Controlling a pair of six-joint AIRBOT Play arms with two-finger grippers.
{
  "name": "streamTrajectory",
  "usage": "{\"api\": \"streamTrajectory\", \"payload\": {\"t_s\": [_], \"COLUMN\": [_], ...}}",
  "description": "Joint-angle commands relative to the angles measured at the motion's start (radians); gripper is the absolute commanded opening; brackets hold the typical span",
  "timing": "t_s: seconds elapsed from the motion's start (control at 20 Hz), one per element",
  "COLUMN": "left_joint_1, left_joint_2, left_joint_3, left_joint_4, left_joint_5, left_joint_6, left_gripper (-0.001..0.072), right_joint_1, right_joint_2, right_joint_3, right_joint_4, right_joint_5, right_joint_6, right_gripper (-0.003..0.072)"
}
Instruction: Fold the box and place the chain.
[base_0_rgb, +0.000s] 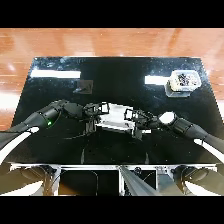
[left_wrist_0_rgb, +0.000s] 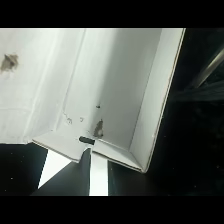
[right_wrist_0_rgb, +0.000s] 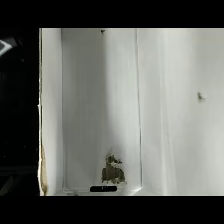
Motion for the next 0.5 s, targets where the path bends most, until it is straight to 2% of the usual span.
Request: {"api": "streamTrajectory", "payload": {"t_s": [0.0,0.3,0.45], "left_joint_1": [-0.005,-0.059,-0.063], "left_joint_2": [-0.001,-0.001,-0.001], "left_joint_3": [0.001,0.001,0.001], "left_joint_4": [-0.004,-0.003,-0.003], "left_joint_5": [-0.009,-0.077,-0.079], "left_joint_6": [0.000,0.000,0.000], "left_gripper": [0.0211,0.0210,0.0210], "right_joint_1": [0.001,0.001,0.001], "right_joint_2": [-0.001,-0.001,-0.001], "right_joint_3": [0.000,0.000,0.000], "right_joint_4": [0.000,0.000,0.000], "right_joint_5": [0.000,0.000,0.000], "right_joint_6": [0.000,0.000,0.000], "right_gripper": [0.0621,0.0621,0.0621]}}
